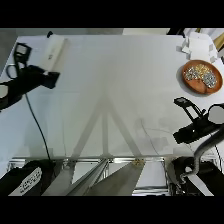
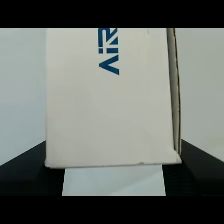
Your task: Fold the box and place the chain.
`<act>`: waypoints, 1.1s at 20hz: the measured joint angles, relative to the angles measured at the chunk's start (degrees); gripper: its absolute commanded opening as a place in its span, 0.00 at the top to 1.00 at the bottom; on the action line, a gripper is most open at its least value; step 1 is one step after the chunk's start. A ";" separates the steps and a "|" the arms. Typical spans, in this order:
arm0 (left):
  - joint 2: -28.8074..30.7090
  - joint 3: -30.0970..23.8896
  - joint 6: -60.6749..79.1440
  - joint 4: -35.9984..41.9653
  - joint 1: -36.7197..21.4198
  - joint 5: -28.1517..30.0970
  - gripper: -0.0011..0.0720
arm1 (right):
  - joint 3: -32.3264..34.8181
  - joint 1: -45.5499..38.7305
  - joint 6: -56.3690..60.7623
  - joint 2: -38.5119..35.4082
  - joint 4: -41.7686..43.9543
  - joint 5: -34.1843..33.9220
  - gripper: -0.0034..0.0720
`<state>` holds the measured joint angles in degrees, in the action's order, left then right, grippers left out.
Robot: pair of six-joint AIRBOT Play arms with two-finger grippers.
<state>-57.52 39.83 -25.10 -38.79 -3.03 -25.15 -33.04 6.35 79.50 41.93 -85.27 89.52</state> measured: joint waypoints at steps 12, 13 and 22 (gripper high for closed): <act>-4.63 0.00 -28.79 -33.40 -21.11 -14.67 0.98 | 0.00 0.00 0.00 0.00 0.02 0.00 0.93; -5.29 0.00 -29.57 -34.36 -21.90 -15.72 0.98 | 0.00 0.00 0.00 0.00 0.02 0.00 0.93; -8.72 -0.15 -31.82 -37.20 -23.74 -19.43 0.86 | 0.00 0.00 0.00 0.00 0.02 0.02 0.93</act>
<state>-66.24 39.68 -56.93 -75.99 -26.76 -44.58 -33.04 6.35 79.50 41.93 -85.25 89.54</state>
